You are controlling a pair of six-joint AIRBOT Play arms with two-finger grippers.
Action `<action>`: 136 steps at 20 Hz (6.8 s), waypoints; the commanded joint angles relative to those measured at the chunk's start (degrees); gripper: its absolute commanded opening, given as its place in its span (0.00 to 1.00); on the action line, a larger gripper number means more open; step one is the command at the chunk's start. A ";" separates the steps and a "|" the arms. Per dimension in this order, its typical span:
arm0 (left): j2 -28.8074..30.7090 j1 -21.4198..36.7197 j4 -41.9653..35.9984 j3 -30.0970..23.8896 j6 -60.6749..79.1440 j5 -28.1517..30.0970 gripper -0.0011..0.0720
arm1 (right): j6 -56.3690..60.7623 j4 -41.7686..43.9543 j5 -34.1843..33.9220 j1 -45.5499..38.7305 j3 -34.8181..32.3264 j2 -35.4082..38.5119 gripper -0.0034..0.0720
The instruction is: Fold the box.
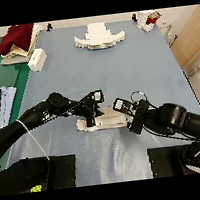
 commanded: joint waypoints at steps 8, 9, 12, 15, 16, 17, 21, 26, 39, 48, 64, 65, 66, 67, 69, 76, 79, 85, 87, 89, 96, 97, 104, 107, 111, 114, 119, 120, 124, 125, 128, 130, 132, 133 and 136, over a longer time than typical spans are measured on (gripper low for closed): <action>0.00 0.00 0.02 0.00 0.02 -0.02 0.03 | -72.17 49.16 -3.89 -29.59 0.04 -8.28 1.00; 0.00 0.00 0.02 0.00 0.00 -0.02 0.03 | -72.17 49.18 -3.50 -29.70 0.04 -9.99 1.00; 0.00 0.00 0.02 0.00 0.02 0.00 0.03 | -72.15 49.16 -2.05 -29.64 0.04 -12.22 1.00; 0.00 -0.02 0.02 0.00 0.02 -0.04 0.03 | -72.15 49.22 -2.05 -28.83 0.04 -12.44 1.00; 0.00 -0.02 0.02 0.00 0.02 0.00 0.03 | -72.15 49.24 -2.08 -28.46 0.04 -12.44 1.00; 0.00 0.00 0.02 0.00 0.02 0.00 0.03 | -72.04 49.18 -2.10 -28.09 0.04 -12.37 1.00; 0.00 -0.02 0.02 0.00 0.02 -0.02 0.03 | -71.97 48.65 -2.10 -27.89 0.04 -11.39 1.00; 0.00 -0.02 0.02 0.00 0.02 -0.02 0.03 | -72.00 48.70 -2.58 -27.82 0.04 -12.55 1.00; 0.00 0.00 0.02 0.00 0.02 0.00 0.03 | -72.04 47.15 -1.55 -25.70 0.02 -16.63 0.93; 0.00 -0.02 0.02 0.02 0.02 -0.02 0.03 | -72.04 47.17 1.27 -25.79 -1.62 -16.55 0.94; 0.00 -0.02 0.02 0.00 0.02 -0.02 0.03 | -72.04 47.82 1.44 -25.79 -1.73 -13.60 0.94; 0.00 -0.02 0.02 0.00 0.02 -0.02 0.03 | -72.04 47.80 1.51 -25.79 -1.95 -13.84 0.94; 0.00 -0.02 0.02 0.00 0.02 -0.02 0.03 | -72.04 47.80 1.66 -25.79 -2.21 -13.94 0.94; 0.00 -0.02 0.02 0.00 0.02 0.00 0.03 | -72.04 47.80 1.68 -25.79 -2.23 -14.12 0.94; 0.00 -0.02 0.02 0.00 0.02 -0.02 0.03 | -72.04 47.80 2.47 -25.79 -2.23 -14.14 0.94; 0.00 0.00 0.02 0.00 0.02 -0.02 0.03 | -72.04 47.84 2.45 -25.68 -2.21 -14.51 0.80; 0.00 -0.02 0.02 0.00 0.02 0.00 0.03 | -72.04 47.84 2.47 -25.68 -2.21 -14.40 0.80; 0.00 -0.02 0.02 0.02 0.02 -0.02 0.03 | -72.04 47.80 2.49 -25.68 -2.23 -14.43 0.80; 0.00 -0.02 0.02 0.00 0.02 -0.02 0.03 | -72.04 47.80 2.45 -25.68 -2.23 -14.43 0.80; 0.00 0.00 0.02 0.00 0.02 -0.02 0.03 | -72.04 47.82 2.47 -25.68 -2.23 -14.43 0.80; 0.00 -0.02 0.02 0.00 0.02 -0.02 0.03 | -72.04 47.60 2.45 -25.68 -2.08 -14.40 0.80; 0.00 -0.02 0.02 0.00 0.02 -0.02 0.03 | -72.04 47.60 2.45 -25.68 -2.08 -14.40 0.80; 0.00 -0.02 0.02 0.00 0.02 0.00 0.03 | -72.04 47.60 2.47 -25.68 -2.08 -14.43 0.80; 0.00 -0.02 0.00 0.00 0.02 -0.02 0.03 | -72.04 47.60 2.47 -25.68 -2.08 -14.43 0.80; 0.00 -0.02 0.02 0.00 0.02 -0.02 0.03 | -72.04 47.60 2.47 -25.68 -2.08 -14.43 0.80; 0.00 -0.07 -0.07 0.00 0.00 0.09 0.03 | -72.04 47.58 2.47 -25.68 -2.08 -14.40 0.80; 0.00 -0.09 -0.17 0.00 0.00 -0.13 0.03 | -72.04 47.60 2.47 -25.68 -2.08 -14.43 0.80; 0.00 -0.07 -0.17 0.00 0.00 -0.15 0.03 | -72.04 47.60 2.47 -25.68 -2.08 -14.40 0.80; 0.00 -0.07 -0.17 0.00 0.02 -0.13 0.06 | -72.04 47.58 2.47 -25.68 -2.08 -14.43 0.80; 0.00 -0.07 -0.20 0.00 0.00 -0.09 0.39 | -72.04 47.58 2.47 -25.68 -2.08 -14.43 0.80; 0.04 -0.04 -0.17 0.00 -0.20 -0.09 0.55 | -72.04 47.58 2.47 -25.68 -2.08 -14.43 0.80; 0.37 0.33 0.55 0.00 -0.94 -0.09 0.55 | -72.04 47.58 2.47 -25.68 -2.08 -14.43 0.80; 2.45 1.49 3.91 0.02 -8.72 -0.66 0.55 | -72.04 47.58 2.47 -25.68 -2.08 -14.43 0.80; 4.39 2.51 7.89 0.00 -14.53 -1.38 0.55 | -72.04 47.58 2.47 -25.68 -2.08 -14.40 0.80; 11.37 6.16 18.25 0.02 -33.16 -8.28 0.55 | -72.04 47.60 2.47 -25.68 -2.08 -14.40 0.80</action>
